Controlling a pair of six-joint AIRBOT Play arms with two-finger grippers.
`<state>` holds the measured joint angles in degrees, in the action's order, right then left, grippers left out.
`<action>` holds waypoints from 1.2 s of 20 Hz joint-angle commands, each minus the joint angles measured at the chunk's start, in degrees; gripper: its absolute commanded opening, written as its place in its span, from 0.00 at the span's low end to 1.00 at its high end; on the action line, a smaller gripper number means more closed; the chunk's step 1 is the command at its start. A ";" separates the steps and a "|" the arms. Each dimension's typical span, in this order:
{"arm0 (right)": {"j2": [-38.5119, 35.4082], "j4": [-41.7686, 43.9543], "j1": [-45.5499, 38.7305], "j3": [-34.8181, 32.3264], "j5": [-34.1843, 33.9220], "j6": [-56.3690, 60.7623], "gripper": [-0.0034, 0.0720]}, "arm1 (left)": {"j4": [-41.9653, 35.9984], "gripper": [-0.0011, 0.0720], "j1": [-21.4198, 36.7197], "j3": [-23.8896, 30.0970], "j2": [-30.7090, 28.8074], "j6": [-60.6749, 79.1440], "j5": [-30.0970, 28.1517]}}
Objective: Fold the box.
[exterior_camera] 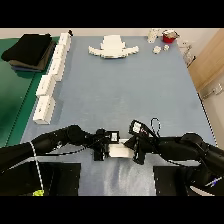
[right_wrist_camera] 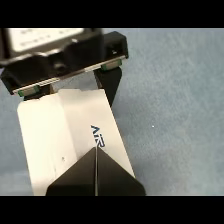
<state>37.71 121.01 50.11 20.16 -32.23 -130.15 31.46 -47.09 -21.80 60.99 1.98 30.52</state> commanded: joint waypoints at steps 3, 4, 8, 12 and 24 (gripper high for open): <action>-0.31 -4.90 3.98 0.22 1.84 -0.35 0.22 | 0.00 0.71 0.02 0.02 0.00 0.00 0.00; -0.28 -4.83 4.44 0.55 1.77 -1.18 0.36 | 0.00 0.71 0.02 0.02 0.00 0.00 0.00; 0.20 -5.25 7.39 0.70 1.33 -5.62 0.69 | 0.00 0.71 0.02 0.02 0.00 0.00 0.00; 4.15 -5.84 7.58 0.72 1.95 -10.34 0.80 | 0.00 0.71 0.02 0.02 0.00 0.00 0.00; 2.56 -12.96 7.58 2.14 5.11 -11.54 0.80 | -0.02 0.71 0.02 0.02 0.00 0.00 -0.02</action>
<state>41.12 109.08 57.69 22.09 -27.42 -141.51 31.42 -47.09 -21.80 60.99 1.91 30.52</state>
